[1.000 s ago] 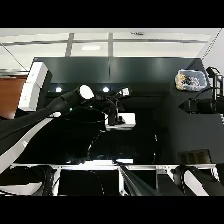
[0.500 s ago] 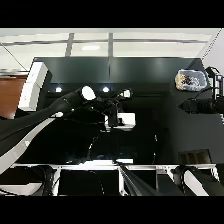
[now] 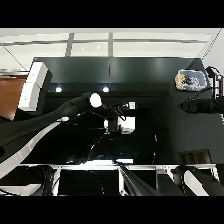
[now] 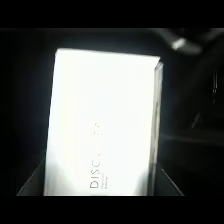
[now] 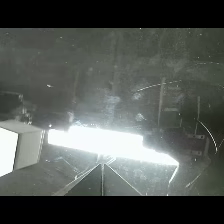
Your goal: Fold the box and place the chain.
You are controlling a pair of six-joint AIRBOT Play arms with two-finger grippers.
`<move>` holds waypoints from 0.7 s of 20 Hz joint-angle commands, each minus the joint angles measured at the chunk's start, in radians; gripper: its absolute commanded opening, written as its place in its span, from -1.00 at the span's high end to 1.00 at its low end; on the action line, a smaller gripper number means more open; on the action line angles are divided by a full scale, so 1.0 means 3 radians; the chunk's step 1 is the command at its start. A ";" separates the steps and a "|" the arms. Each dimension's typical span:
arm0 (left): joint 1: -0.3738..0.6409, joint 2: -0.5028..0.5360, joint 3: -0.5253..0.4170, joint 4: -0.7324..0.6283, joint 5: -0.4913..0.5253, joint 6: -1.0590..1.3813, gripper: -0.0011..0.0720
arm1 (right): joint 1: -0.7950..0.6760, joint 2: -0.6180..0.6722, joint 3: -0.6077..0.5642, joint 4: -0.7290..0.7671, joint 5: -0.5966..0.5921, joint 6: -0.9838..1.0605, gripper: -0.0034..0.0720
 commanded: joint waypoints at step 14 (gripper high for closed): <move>0.1503 0.1015 -0.0161 0.2233 -0.1794 -0.3943 0.05 | 0.0000 0.0001 -0.0038 0.0187 0.0150 -0.0008 0.88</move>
